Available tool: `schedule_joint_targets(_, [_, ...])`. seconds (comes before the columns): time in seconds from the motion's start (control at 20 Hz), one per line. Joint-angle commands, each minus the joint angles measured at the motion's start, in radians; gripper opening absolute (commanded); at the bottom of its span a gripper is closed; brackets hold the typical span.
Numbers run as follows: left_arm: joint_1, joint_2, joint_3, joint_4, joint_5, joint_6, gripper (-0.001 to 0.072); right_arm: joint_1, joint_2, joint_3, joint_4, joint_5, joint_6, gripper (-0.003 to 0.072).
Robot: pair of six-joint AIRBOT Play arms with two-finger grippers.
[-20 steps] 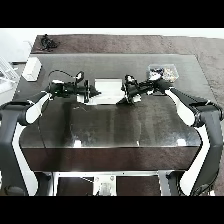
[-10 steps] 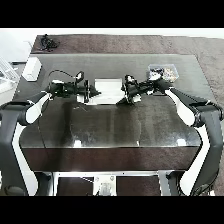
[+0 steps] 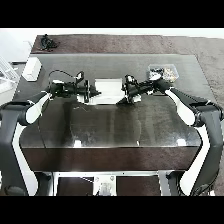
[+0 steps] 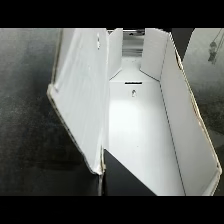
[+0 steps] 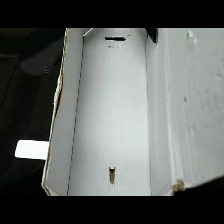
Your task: Fold the box and place the chain.
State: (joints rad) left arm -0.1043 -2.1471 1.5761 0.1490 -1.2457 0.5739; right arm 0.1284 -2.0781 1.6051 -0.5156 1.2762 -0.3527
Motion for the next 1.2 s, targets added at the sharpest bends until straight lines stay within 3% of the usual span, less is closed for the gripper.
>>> schedule_joint_targets(0.0, [0.002,0.000,0.000,0.001,-0.003,0.000,0.0021,-0.001,0.000,0.001,0.002,0.000,0.001,0.0582])
schedule_joint_targets(0.6, [0.002,0.000,0.000,-0.029,-0.066,-0.039,0.0022,-0.001,0.000,0.001,0.002,0.000,0.001,0.0582])
schedule_joint_targets(0.65, [0.002,0.000,0.000,-0.042,-0.071,-0.040,0.0186,-0.001,0.000,0.000,0.002,0.000,0.001,0.0582])
schedule_joint_targets(0.7, [0.002,0.000,0.000,-0.067,-0.071,-0.042,0.0570,-0.001,0.000,0.000,0.002,0.000,0.001,0.0582])
schedule_joint_targets(0.75, [0.002,0.000,0.000,-0.091,-0.068,-0.042,0.0582,-0.001,0.000,0.000,0.002,0.000,0.001,0.0582])
schedule_joint_targets(0.8, [0.004,0.001,0.000,-0.116,-0.069,-0.041,0.0530,-0.001,0.000,0.000,0.002,0.000,0.001,0.0582])
schedule_joint_targets(1.15, [0.023,0.063,0.003,-0.177,-0.123,-0.042,0.0530,-0.001,0.000,0.000,0.002,0.000,0.001,0.0582])
